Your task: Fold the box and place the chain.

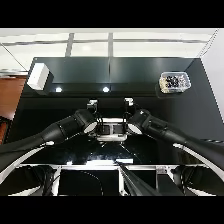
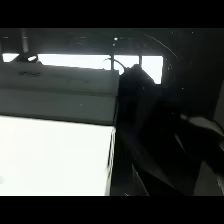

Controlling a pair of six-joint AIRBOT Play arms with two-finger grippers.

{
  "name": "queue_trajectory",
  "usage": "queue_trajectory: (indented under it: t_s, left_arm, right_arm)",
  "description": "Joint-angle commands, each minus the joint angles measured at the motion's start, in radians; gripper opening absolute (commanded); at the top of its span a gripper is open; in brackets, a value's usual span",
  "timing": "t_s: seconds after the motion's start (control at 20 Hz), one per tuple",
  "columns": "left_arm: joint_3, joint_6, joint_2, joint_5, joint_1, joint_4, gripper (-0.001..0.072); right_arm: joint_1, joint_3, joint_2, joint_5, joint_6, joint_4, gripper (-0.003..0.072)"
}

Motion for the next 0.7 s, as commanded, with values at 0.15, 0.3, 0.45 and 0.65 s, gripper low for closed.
queue_trajectory:
  t_s: [0.15, 0.3, 0.45, 0.65]
  left_arm:
    - [0.001, -0.001, 0.0, -0.003, 0.0, 0.0, 0.0031]
    - [0.001, -0.001, 0.0, -0.002, 0.0, 0.0, 0.0031]
    - [0.001, -0.001, 0.0, -0.003, 0.0, 0.0, 0.0031]
    - [0.001, -0.001, 0.0, 0.003, 0.0, 0.0, 0.0031]
  right_arm:
    - [-0.002, 0.0, 0.319, 0.193, -0.158, -0.128, 0.0436]
    - [-0.064, -0.018, 0.424, 0.383, -0.162, -0.52, 0.0436]
    - [-0.338, -0.084, 0.414, 0.216, -0.219, -0.591, 0.0436]
    - [-0.766, -0.068, 0.269, -0.321, -0.251, -0.405, 0.0697]
